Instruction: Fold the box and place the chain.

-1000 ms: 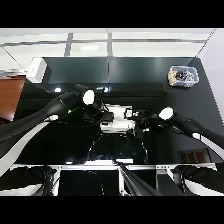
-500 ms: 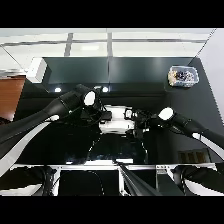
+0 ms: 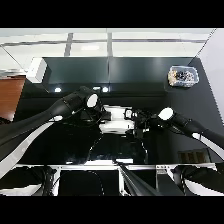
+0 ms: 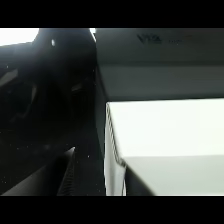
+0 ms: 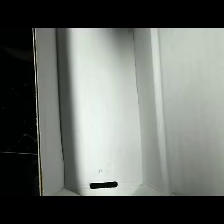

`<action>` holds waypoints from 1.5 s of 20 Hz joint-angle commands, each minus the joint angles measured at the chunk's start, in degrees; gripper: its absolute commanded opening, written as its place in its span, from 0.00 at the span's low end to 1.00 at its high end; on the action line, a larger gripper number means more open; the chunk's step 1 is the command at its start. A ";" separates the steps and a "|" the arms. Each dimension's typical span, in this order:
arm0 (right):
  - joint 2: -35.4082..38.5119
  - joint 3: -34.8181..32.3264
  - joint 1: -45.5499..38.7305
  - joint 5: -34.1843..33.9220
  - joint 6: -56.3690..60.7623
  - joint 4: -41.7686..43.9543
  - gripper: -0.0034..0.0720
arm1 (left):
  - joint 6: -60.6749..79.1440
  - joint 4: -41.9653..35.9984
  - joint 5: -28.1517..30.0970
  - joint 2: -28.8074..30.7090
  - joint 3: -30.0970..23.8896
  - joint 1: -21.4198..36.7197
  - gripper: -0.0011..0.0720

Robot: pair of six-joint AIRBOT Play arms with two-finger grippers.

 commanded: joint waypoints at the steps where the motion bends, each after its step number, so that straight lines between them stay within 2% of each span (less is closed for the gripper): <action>1: -0.02 -0.02 0.02 -0.02 0.00 0.00 0.28 | -3.45 2.80 -0.31 -1.36 0.00 -1.90 0.49; 6: -0.02 -0.02 0.02 -0.02 0.00 0.00 0.28 | -5.60 2.78 1.38 -2.10 0.02 -3.65 0.49; 7: -0.02 -0.02 0.02 -0.02 0.00 0.00 0.28 | -5.81 2.78 1.42 -2.10 0.02 -3.65 0.44; 8: -0.02 -0.02 0.02 -0.02 0.00 0.00 0.28 | -5.75 2.75 1.40 -2.10 0.02 -3.65 0.17; 9: -0.02 -0.02 0.02 -0.02 0.00 0.00 0.28 | -5.73 2.73 1.42 -2.10 0.02 -3.67 0.05; 13: -0.02 -0.02 0.02 -0.02 0.00 0.00 0.28 | -5.75 2.51 1.38 -2.10 0.02 -3.69 0.05; 14: -0.02 -0.02 0.02 -0.02 0.02 0.00 0.28 | -5.73 2.49 1.42 -2.10 0.02 -3.69 0.07; 15: -0.02 -0.02 0.02 -0.02 0.00 0.00 0.28 | -5.75 2.49 1.40 -2.10 0.02 -3.69 0.25; 16: -0.02 -0.02 0.02 -0.02 0.00 0.00 0.28 | -5.73 2.60 1.38 -2.10 0.02 -3.69 0.49; 17: -0.02 -0.02 0.02 -0.02 0.00 0.00 0.28 | -5.73 2.69 1.33 -2.08 0.02 -3.65 0.53; 21: -0.02 -0.02 0.02 -0.02 0.00 0.00 0.28 | -5.73 2.80 1.55 -2.10 0.02 -3.65 0.52; 22: -0.02 -0.02 0.02 -0.02 0.00 0.00 0.28 | -5.73 2.80 1.60 -2.10 0.02 -3.65 0.47; 23: -0.02 -0.02 0.02 -0.02 0.00 0.02 0.28 | -5.73 2.75 1.70 -2.10 0.02 -3.65 0.18; 24: -0.02 -0.02 0.02 -0.02 0.00 0.00 0.28 | -5.68 2.73 1.86 -2.10 0.02 -3.67 0.05; 30: -0.02 -0.02 0.02 -0.02 0.00 0.00 0.28 | -5.68 2.51 1.60 -2.10 0.02 -3.67 0.05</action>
